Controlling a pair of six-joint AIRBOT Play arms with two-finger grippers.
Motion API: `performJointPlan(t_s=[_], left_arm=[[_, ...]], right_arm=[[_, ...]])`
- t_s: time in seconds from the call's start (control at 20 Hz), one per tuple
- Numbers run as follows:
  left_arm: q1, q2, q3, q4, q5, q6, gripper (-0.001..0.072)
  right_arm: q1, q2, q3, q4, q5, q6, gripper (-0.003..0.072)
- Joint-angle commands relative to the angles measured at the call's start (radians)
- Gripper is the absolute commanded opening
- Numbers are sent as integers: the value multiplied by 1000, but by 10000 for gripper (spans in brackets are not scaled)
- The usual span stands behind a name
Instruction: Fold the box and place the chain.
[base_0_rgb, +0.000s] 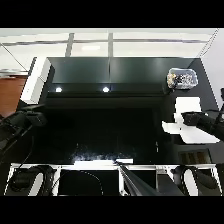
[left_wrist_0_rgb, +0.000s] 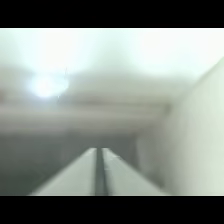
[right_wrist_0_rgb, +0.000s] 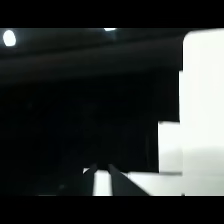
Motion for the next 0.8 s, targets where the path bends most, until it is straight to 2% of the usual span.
performJointPlan(t_s=[0.0,0.1,0.2,0.3,0.4,0.5,0.6,0.7,0.75], left_arm=[[-2,-58,1,-135,248,1,705],[-21,-141,14,-153,228,31,708],[-71,-237,48,-152,137,100,707],[-148,-336,90,-142,53,167,707],[-224,-422,124,-115,29,169,707],[-278,-488,140,-115,38,165,707],[-307,-535,143,-115,37,166,707],[-319,-566,142,-115,12,166,707],[-320,-575,142,-115,6,166,707]], right_arm=[[6,-5,0,81,-193,-6,692],[-6,-60,15,-1,-320,82,691],[-79,-212,117,-251,-341,264,688],[-198,-410,275,-462,-261,336,688],[-353,-590,429,-586,-123,444,687],[-510,-722,547,-584,0,496,687],[-629,-827,632,-567,90,453,687],[-723,-937,707,-354,221,87,687],[-757,-988,743,-278,286,-14,687]])
